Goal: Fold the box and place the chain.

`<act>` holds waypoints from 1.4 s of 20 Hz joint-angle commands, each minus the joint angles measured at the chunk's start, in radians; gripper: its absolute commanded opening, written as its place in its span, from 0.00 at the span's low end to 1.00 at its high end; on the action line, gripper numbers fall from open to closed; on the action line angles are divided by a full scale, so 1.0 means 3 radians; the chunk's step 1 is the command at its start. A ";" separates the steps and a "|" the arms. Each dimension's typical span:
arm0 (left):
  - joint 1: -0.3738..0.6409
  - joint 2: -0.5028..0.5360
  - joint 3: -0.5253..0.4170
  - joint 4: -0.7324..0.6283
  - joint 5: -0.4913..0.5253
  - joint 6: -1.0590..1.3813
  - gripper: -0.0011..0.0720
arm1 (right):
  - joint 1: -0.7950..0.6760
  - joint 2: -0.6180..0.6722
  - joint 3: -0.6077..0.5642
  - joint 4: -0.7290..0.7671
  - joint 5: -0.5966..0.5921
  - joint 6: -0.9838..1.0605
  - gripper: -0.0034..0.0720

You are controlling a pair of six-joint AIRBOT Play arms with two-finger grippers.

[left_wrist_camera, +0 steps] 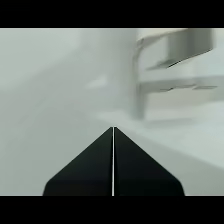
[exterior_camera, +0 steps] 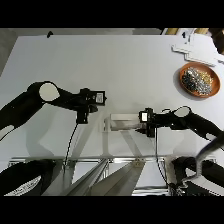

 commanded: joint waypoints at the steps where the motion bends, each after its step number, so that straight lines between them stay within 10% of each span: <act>1: -0.0425 0.0084 0.0001 -0.0085 -0.0148 -0.0076 0.02 | 0.0000 0.0003 -0.0001 -0.0003 0.0005 -0.0001 0.47; 5: -0.1043 -0.0202 0.0001 -0.0085 0.0664 -0.0080 0.02 | 0.0001 0.0003 -0.0001 -0.0003 0.0006 -0.0001 0.47; 12: -0.0842 -0.0670 0.0001 -0.0885 0.2111 -0.0080 0.02 | 0.0001 0.0003 -0.0001 -0.0003 0.0006 -0.0003 0.47; 22: -0.0604 -0.0814 0.0001 -0.0771 0.1826 -0.0079 0.03 | 0.0001 0.0003 -0.0001 -0.0003 0.0005 -0.0001 0.47; 28: -0.0589 -0.0219 -0.0001 -0.0038 0.0248 -0.0209 0.03 | 0.0000 0.0003 -0.0001 -0.0003 0.0005 -0.0001 0.47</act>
